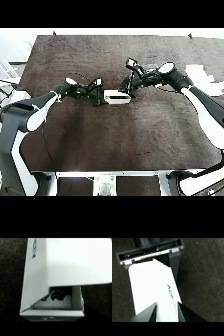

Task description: Fold the box and place the chain.

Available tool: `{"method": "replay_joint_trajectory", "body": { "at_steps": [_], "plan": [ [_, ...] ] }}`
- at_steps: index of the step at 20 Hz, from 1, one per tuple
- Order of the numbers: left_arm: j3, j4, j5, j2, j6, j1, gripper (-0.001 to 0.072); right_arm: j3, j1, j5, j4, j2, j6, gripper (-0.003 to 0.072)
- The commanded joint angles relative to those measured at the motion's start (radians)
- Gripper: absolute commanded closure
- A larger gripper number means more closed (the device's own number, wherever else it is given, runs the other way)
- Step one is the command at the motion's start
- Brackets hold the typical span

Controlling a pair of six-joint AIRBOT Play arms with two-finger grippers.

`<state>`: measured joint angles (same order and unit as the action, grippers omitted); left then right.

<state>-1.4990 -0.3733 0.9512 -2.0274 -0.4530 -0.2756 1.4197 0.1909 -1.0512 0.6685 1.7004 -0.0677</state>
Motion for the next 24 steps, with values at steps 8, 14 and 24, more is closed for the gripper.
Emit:
{"method": "replay_joint_trajectory", "body": {
  "at_steps": [8, 14, 24],
  "plan": [
    [0.0, 0.0, 0.0, 0.0, 0.0, 0.0, 0.0166, 0.003, 0.001, -0.127, 0.002, 0.022, 0.002, 0.0381],
    [0.0, 0.0, 0.0, 0.0, 0.0, 0.0, 0.0166, 0.011, 0.001, -0.117, 0.003, 0.043, 0.02, 0.0402],
    [0.0, 0.0, 0.0, 0.0, 0.0, 0.0, 0.0166, 0.018, 0.001, -0.057, 0.01, 0.061, 0.044, 0.0377]
  ]
}}
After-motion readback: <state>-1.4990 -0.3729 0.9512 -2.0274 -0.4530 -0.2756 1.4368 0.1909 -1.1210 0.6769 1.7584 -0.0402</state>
